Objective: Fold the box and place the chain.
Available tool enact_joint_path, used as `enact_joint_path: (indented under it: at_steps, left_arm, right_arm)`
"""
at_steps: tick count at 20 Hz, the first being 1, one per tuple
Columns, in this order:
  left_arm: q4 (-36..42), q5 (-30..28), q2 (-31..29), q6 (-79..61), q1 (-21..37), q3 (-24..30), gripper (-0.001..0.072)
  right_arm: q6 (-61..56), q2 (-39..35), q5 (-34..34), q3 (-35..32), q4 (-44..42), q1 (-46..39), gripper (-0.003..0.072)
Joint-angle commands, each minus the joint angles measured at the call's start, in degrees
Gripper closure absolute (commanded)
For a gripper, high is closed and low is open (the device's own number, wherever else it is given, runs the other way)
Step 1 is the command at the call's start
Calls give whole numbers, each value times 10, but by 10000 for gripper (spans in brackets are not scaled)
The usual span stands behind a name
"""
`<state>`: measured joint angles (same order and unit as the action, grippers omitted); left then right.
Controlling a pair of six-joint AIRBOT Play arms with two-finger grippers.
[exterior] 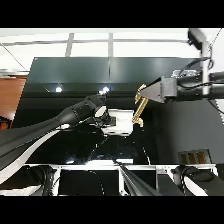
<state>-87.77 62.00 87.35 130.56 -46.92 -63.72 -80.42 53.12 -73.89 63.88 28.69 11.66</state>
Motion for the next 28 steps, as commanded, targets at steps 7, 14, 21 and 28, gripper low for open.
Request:
enact_joint_path:
  at_steps: [7,14,21,28]
  left_arm:
    - [0,0,0,0,0,0,680]
    - [0,0,0,0,0,0,679]
    - [0,0,0,0,0,0,680]
    - [0,0,0,0,0,0,680]
  right_arm:
    - [9,98,36,-15,58,67,676]
    - [10,153,31,-16,97,67,676]
    - [10,162,52,-60,93,89,676]
    - [9,184,86,-74,113,108,670]
